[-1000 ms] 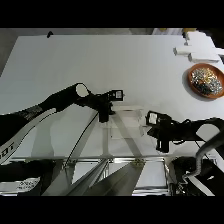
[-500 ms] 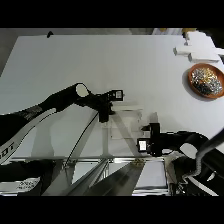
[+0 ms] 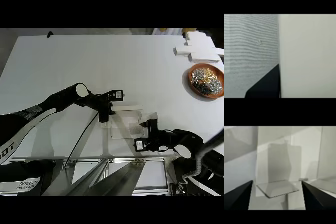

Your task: Fold the box and place the chain.

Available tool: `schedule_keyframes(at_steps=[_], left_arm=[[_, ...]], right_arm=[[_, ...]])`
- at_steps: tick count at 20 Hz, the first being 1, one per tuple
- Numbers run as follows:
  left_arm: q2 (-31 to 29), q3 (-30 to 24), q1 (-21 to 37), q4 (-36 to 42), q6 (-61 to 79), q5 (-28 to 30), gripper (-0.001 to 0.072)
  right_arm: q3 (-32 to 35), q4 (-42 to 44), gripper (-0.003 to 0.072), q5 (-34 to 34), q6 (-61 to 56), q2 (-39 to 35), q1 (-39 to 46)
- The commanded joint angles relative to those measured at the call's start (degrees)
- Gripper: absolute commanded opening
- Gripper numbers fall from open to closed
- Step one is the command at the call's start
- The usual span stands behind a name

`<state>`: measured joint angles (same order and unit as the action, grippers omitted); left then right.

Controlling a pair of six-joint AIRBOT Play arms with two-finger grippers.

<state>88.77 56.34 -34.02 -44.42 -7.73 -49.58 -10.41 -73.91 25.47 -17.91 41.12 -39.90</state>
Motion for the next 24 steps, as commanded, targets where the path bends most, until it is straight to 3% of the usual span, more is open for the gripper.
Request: schedule_keyframes(at_steps=[1,8,17,24], left_arm=[[0.0,0.0,0.0,0.0,0.0,0.0,0.0009],[0.0,0.0,0.0,0.0,0.0,0.0,0.0009],[0.0,0.0,0.0,0.0,0.0,0.0,0.0009],[0.0,0.0,0.0,0.0,0.0,0.0,0.0009]], right_arm=[[-3.9,-0.9,0.0678,2.1,-0.2,0.9,0.0],[-8.7,5.9,0.0678,5.5,1.9,2.0,10.2],[-10.0,33.9,0.0678,12.8,32.0,8.8,22.3],[-18.3,34.2,0.0688,22.6,33.0,20.9,29.9]])
